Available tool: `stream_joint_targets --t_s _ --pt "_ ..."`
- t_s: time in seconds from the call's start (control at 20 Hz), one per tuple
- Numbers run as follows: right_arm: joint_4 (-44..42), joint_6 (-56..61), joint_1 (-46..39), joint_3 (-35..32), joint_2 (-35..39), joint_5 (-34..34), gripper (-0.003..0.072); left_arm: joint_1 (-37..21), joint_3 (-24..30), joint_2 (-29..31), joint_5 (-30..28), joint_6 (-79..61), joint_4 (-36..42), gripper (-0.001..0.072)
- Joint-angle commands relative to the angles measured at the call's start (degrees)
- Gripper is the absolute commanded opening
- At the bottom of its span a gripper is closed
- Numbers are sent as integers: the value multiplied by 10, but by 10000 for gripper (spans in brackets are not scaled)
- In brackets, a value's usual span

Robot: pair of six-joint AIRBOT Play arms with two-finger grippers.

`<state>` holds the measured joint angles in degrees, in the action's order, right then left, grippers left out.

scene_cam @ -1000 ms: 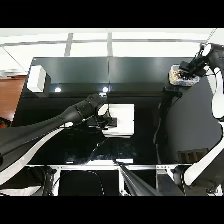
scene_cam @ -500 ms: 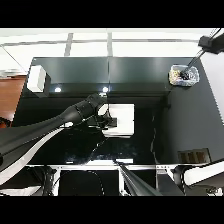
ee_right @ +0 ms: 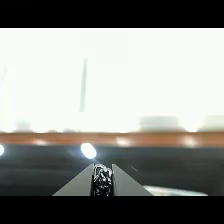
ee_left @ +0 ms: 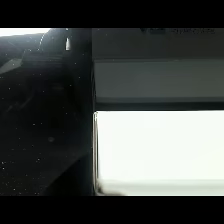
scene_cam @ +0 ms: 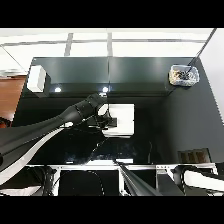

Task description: Fold the box and place the chain.

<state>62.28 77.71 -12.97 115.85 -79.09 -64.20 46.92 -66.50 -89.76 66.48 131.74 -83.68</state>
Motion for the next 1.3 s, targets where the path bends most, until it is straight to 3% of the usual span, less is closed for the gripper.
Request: stream_joint_targets --t_s 0.0,0.2,0.5,0.95,1.15,1.25 --pt "-86 -26 0 0 62 -40 20 0 0 0 0 0 0 33" --pt "-132 -36 4 -26 102 -85 21 0 0 0 -1 0 0 33" --pt "-158 -72 40 -132 162 -157 20 0 0 0 2 0 0 33" --pt "-236 -137 154 -200 178 -292 21 0 0 0 3 0 0 33" --pt "-282 -139 212 -307 178 -301 21 0 0 0 3 0 0 33" --pt "-284 -141 243 -374 178 -270 21 0 0 0 2 0 0 33"
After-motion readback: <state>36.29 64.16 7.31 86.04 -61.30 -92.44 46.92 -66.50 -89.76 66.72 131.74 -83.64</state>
